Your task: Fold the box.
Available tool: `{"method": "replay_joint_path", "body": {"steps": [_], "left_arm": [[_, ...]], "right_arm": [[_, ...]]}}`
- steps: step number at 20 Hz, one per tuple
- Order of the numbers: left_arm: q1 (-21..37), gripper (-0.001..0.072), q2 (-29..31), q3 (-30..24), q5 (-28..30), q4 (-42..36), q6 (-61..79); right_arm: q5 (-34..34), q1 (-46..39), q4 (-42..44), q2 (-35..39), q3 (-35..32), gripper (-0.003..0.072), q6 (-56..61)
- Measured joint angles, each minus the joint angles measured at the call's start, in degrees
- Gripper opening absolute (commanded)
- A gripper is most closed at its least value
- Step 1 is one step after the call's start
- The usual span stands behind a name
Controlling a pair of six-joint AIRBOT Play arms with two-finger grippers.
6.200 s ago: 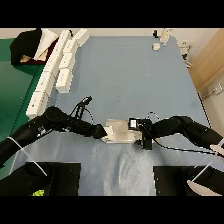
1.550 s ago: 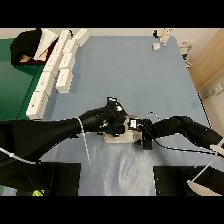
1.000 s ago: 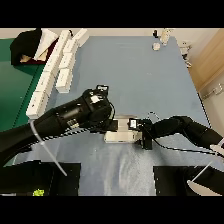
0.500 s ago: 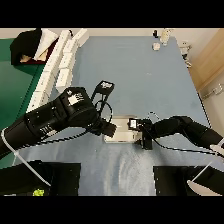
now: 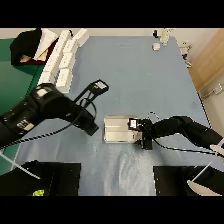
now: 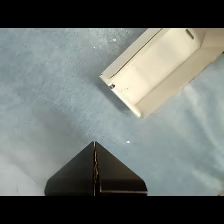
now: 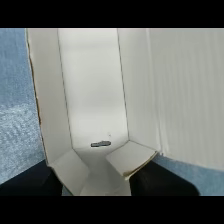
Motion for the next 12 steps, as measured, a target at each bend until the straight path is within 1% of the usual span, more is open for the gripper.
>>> {"method": "replay_joint_path", "body": {"steps": [1,2,3,5,7,9,12], "left_arm": [[3.5,0.0119,2.1,-2.3,0.6,-4.7,8.4],[6.7,0.0567,3.8,-4.5,1.3,-9.3,16.6],[10.1,0.0693,5.4,-6.8,1.7,-13.9,24.9],[15.6,0.0696,7.1,-11.0,3.1,-21.5,37.9],[19.2,0.0697,7.5,-15.0,4.8,-26.4,48.0],[21.2,0.0697,6.8,-18.6,7.5,-29.5,56.3],[22.5,0.0697,3.8,-23.2,13.1,-33.7,68.1]], "right_arm": [[0.0,0.0,0.0,0.0,0.0,0.054,0.0],[0.0,0.0,0.0,0.0,0.0,0.054,0.0],[0.0,0.0,0.0,0.0,0.0,0.0539,0.0],[0.0,0.0,0.0,0.0,0.0,0.054,0.0],[0.0,0.0,0.0,0.0,0.0,0.054,0.0],[0.0,0.0,0.0,0.0,0.0,0.054,0.0],[0.0,0.0,0.0,0.0,0.0,0.054,0.0]]}}
